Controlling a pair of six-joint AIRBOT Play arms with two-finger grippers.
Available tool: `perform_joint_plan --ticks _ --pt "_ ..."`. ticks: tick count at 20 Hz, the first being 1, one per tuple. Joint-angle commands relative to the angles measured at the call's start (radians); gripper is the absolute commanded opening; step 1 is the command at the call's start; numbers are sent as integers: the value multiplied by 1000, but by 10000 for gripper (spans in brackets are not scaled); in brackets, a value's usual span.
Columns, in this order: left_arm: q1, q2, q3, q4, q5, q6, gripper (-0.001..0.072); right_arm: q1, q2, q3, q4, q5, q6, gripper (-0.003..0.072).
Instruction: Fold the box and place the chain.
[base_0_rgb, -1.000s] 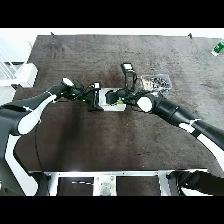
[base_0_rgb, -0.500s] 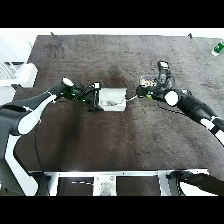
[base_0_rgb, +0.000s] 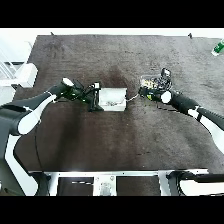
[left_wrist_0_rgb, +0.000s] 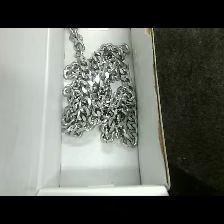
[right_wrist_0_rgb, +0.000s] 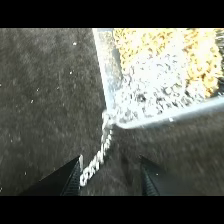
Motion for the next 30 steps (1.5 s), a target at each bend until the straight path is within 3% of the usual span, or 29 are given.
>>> perform_joint_plan --ticks 1,4,5,6,7,10,17,20,23,30 --pt "1 0 0 0 0 0 527 3 -68 55 30 -16 2 421" --pt "1 0 0 0 0 0 527 20 -112 90 40 -16 2 407" --pt "1 0 0 0 0 0 527 21 -129 101 47 -16 2 349" --pt "1 0 0 0 0 0 527 22 -141 107 48 -18 2 227" --pt "1 0 0 0 0 0 527 22 -144 105 48 -27 -2 13" --pt "1 0 0 0 0 0 527 42 -79 86 44 -28 -51 8" --pt "1 0 0 0 0 0 527 162 395 44 40 18 -217 8" --pt "1 0 0 0 0 0 527 213 529 55 24 18 -217 7" --pt "1 0 0 0 0 0 527 273 589 90 -34 18 -216 7" --pt "1 0 0 0 0 0 527 396 583 104 -31 17 -211 7"
